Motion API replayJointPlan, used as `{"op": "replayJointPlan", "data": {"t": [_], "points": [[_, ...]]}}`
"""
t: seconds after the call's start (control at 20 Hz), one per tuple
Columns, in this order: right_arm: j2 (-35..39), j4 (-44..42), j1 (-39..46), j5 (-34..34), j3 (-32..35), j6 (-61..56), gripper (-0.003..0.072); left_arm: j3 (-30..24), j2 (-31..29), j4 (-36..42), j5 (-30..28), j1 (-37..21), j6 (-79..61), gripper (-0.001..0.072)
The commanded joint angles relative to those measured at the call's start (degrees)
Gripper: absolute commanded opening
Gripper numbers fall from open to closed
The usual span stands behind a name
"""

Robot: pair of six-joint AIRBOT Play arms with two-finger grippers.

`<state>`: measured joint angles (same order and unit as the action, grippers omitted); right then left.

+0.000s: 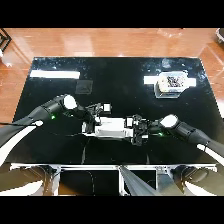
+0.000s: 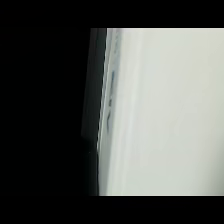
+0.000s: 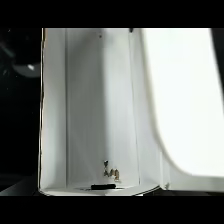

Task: Fold the box and place the chain.

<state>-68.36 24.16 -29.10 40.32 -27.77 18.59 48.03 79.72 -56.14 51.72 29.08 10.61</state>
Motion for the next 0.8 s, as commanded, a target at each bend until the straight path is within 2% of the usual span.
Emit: {"op": "replayJointPlan", "data": {"t": [0.0,0.35,0.75], "points": [[-0.7,-0.2,-0.1,-0.1,-0.1,1.6,0.0709,0.0,0.0,0.0,0.6,0.0,0.3,0.0029],[-0.9,1.8,-2.9,-4.4,-0.1,-1.1,0.0708,0.0,0.0,0.0,2.4,0.0,0.3,0.0029],[-0.9,2.1,-3.0,-4.5,-0.1,-1.3,0.0703,0.0,0.0,0.0,2.2,0.1,0.3,0.0029]]}}
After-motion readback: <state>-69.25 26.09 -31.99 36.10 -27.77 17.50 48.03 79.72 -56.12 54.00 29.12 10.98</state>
